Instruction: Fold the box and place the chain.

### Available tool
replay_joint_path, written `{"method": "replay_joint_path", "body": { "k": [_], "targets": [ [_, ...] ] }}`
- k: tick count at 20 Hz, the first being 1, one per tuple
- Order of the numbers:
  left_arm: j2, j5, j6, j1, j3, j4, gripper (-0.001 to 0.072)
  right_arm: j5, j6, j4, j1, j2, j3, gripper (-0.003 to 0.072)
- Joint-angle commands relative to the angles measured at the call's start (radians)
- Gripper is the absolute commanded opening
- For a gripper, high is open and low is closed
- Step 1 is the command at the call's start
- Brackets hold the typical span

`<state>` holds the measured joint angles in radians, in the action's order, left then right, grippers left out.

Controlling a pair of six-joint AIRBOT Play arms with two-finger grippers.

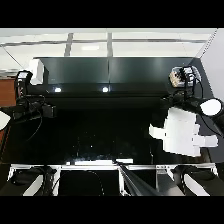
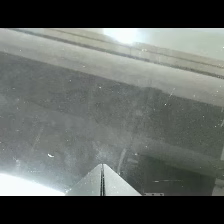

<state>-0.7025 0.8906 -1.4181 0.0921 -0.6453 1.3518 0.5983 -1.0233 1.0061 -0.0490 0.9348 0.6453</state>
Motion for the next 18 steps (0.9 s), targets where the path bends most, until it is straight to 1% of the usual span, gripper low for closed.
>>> {"method": "replay_joint_path", "body": {
  "k": [1, 13, 18],
  "targets": [
    [0.001, 0.0, 0.0, 0.001, 0.0, 0.0, 0.0027, 0.0, 0.0, 0.0, -0.001, 0.0, 0.0, 0.0023],
    [0.001, 0.0, 0.0, 0.001, 0.0, 0.0, 0.0027, -0.001, -0.001, -0.002, -0.001, 0.0, 0.0, 0.0023],
    [0.001, -0.001, 0.0, 0.001, 0.0, -0.001, 0.0027, -0.009, -0.002, -0.118, -0.002, 0.0, 0.0, 0.0023]
  ]
}}
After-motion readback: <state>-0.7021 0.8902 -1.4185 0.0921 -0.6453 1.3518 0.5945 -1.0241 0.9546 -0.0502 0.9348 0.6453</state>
